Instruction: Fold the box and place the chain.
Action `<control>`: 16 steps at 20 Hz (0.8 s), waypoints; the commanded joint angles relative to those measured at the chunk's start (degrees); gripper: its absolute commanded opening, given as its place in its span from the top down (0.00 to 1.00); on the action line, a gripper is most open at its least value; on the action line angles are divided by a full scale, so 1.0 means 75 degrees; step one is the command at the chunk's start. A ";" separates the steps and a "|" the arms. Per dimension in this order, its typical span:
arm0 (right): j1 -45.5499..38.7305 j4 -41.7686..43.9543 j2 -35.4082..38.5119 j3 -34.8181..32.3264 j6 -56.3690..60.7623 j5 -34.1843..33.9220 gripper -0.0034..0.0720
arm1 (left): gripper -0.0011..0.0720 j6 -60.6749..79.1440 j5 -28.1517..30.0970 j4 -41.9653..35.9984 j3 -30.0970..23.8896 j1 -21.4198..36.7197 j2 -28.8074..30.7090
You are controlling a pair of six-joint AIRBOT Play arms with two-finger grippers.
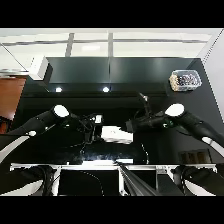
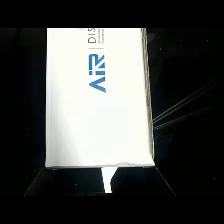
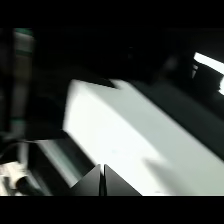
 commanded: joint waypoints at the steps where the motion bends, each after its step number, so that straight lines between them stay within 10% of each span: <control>1: -0.0947 0.0012 0.0965 0.0376 0.0055 0.0822 0.91 | 0.33 -0.0070 -0.0006 0.0119 0.0000 0.0032 0.0064; 2: -0.1355 0.0009 0.1294 0.0379 0.0090 0.0836 0.91 | 0.03 -0.0079 0.0003 0.0140 0.0000 0.0035 0.0137; 3: -0.1754 -0.0061 0.1582 0.0379 0.0146 0.0860 0.91 | 0.00 -0.0268 0.0000 0.0192 0.0000 0.0038 0.0242; 10: -0.2783 -0.0656 0.2072 0.0379 0.0466 0.0991 0.91 | 0.00 -0.3366 -0.0839 0.1676 0.0003 0.0026 0.1856; 16: -0.2783 -0.0833 0.2072 0.0379 0.0466 0.0781 0.91 | 0.00 -0.3926 -0.0015 0.1440 0.0577 -0.0691 0.1967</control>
